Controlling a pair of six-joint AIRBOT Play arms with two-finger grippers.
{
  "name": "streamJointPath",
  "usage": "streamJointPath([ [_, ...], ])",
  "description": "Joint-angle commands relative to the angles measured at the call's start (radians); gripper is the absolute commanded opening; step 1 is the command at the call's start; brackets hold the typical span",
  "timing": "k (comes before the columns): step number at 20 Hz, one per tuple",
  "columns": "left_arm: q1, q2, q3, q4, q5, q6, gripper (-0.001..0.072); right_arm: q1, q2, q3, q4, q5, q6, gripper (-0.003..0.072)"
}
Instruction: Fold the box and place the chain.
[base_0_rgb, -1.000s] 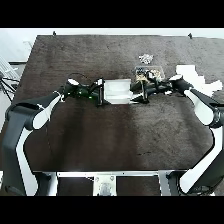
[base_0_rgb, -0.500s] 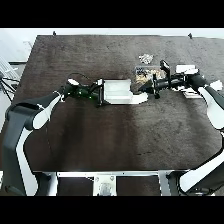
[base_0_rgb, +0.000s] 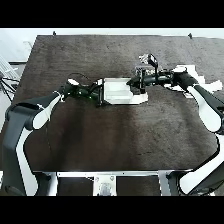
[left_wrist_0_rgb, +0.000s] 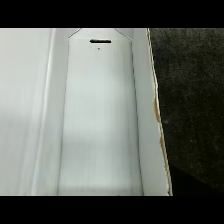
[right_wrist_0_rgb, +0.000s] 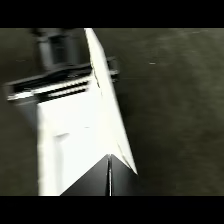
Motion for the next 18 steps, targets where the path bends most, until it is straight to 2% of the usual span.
streamJointPath([
  [1, 0.0, 0.0, 0.0, 0.0, 0.0, -0.01, 0.0414, 0.018, -0.014, 0.019, 0.009, -0.117, 0.045, 0.0001],
  [4, 0.0, 0.0, 0.0, 0.0, 0.0, -0.01, 0.0414, 0.019, -0.058, 0.05, -0.006, -0.127, 0.107, 0.0002],
  [11, 0.0, 0.0, 0.0, 0.0, 0.004, -0.009, 0.0415, 0.05, -0.122, 0.079, -0.195, -0.123, 0.23, 0.0002],
  [18, 0.0, 0.0, 0.0, 0.0, 0.008, -0.01, 0.0414, 0.05, -0.122, 0.082, -0.194, -0.123, 0.218, 0.0002],
])
